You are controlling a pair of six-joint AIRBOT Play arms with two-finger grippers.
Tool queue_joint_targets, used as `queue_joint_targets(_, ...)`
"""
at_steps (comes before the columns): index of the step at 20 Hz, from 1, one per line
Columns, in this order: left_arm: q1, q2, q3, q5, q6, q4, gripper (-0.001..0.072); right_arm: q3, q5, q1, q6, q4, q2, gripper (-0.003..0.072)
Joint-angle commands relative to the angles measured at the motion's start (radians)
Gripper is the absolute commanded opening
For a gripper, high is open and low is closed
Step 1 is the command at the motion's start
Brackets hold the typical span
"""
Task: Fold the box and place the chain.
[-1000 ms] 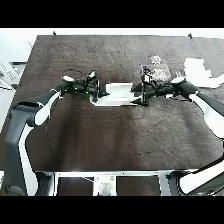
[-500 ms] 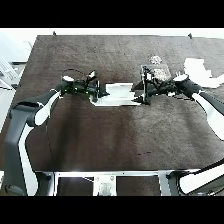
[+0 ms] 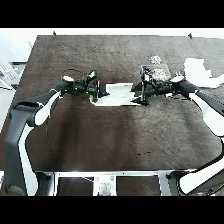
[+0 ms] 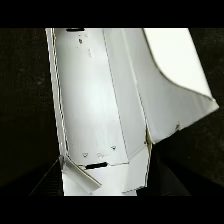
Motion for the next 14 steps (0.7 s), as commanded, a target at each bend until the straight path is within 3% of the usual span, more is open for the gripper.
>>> queue_joint_targets(1, 0.000, 0.000, 0.000, 0.000, 0.000, 0.000, 0.0021, 0.010, 0.060, 0.008, -0.001, 0.010, -0.015, 0.0694)
queue_joint_targets(14, 0.000, 0.000, 0.000, 0.018, 0.000, 0.003, 0.0021, 0.026, 0.058, 0.021, -0.096, 0.016, -0.078, 0.0693)
